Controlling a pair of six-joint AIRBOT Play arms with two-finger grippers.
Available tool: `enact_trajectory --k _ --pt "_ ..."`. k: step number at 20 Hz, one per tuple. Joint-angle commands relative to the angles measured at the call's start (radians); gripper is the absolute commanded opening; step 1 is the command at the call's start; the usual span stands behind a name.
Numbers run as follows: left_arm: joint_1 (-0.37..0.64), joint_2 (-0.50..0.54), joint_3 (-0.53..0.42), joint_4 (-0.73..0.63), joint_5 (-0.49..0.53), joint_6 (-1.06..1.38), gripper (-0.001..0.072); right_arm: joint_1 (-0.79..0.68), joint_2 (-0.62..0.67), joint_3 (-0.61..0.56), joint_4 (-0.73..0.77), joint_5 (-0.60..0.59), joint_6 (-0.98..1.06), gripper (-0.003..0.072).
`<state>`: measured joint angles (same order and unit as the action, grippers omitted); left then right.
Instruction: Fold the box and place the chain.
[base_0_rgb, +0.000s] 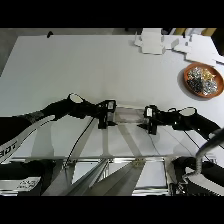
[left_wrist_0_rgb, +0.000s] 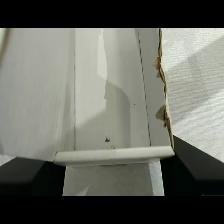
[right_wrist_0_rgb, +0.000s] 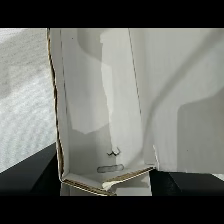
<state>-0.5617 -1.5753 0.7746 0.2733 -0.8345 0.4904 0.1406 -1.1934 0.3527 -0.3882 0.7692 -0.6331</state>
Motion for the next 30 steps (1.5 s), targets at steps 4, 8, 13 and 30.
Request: enact_trajectory --k 4,8,13,30 --pt "-0.001 0.0 0.001 0.0 0.0 0.0 0.0154 0.001 0.001 0.0 0.003 0.001 0.0 0.0413" --pt "-0.001 0.0 0.001 0.0 0.0 0.0 0.0154 0.0 0.001 0.0 0.0 -0.004 -0.001 0.0404" --pt "-0.001 0.0 0.001 0.0 0.0 0.0 0.0154 0.0 0.003 0.0 0.006 -0.002 0.011 0.0697" --pt "-0.001 0.0 0.001 0.0 0.0 0.0 0.0154 -0.172 0.51 0.0 -0.362 0.352 0.584 0.0484"
